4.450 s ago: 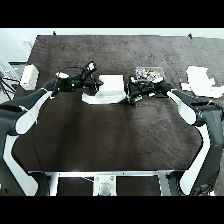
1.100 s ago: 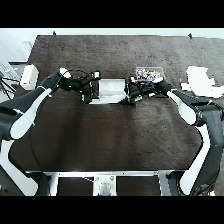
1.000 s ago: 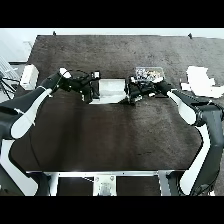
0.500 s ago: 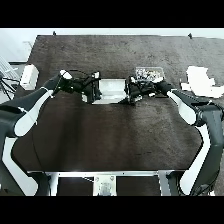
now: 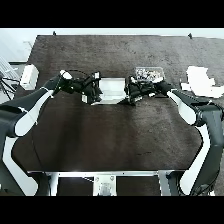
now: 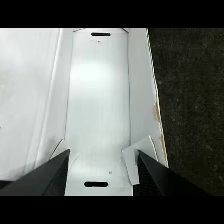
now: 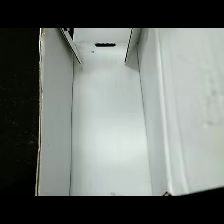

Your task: Fold the box and place the chain.

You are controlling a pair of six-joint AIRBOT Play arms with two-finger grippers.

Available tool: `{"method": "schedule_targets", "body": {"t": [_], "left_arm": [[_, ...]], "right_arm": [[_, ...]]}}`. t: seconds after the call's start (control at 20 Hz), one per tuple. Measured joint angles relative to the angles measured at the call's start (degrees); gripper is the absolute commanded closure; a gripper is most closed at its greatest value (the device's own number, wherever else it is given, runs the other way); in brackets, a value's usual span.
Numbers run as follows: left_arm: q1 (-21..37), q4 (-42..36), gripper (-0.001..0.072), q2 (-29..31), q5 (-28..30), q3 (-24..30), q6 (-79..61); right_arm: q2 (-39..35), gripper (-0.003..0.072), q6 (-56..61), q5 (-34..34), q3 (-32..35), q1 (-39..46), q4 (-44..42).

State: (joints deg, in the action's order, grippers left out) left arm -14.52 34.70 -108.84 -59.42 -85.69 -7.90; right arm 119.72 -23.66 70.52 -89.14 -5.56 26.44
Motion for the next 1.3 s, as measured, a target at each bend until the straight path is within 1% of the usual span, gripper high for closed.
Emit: {"method": "schedule_targets", "body": {"t": [0.2, 0.25, 0.3, 0.4, 0.45, 0.6, 0.8, 1.15, 1.3], "left_arm": [[0.0, -0.1, 0.0205, 0.0, -0.1, 0.0, -0.1], [0.0, -0.1, 0.0289, 0.0, -0.2, 0.0, -0.1], [0.0, 0.0, 0.0416, 0.0, -0.3, 0.0, -0.1], [0.0, -0.2, 0.0612, 0.0, -0.6, 0.0, -0.1], [0.0, 0.0, 0.0681, 0.0, -0.6, 0.0, -0.1], [0.3, 1.2, 0.0689, 0.2, -0.9, -0.1, -0.2], [2.5, 2.2, 0.0691, 1.1, -4.9, -0.2, -1.0], [8.0, 1.1, 0.0693, 7.7, -14.5, -0.2, -1.2], [10.7, 0.0, 0.0694, 9.3, -16.4, 0.3, 2.6]], "right_arm": [[0.0, 0.0190, 0.0, 0.0, 0.0, 0.0, 0.0], [0.0, 0.0190, 0.0, 0.0, 0.0, 0.0, 0.0], [0.0, 0.0191, 0.0, 0.0, 0.0, 0.0, 0.0], [0.0, 0.0191, 0.0, -0.1, 0.0, 0.0, -0.1], [0.0, 0.0190, 0.1, -0.2, 0.0, 0.0, -0.1], [0.0, 0.0191, 0.1, -0.2, 0.0, 0.0, -0.1], [0.0, 0.0190, 0.1, -0.2, 0.0, 0.0, -0.1], [0.0, 0.0191, 0.1, -0.2, 0.0, 0.0, -0.1], [0.0, 0.0190, 0.1, -0.2, 0.0, 0.0, -0.1]]}}
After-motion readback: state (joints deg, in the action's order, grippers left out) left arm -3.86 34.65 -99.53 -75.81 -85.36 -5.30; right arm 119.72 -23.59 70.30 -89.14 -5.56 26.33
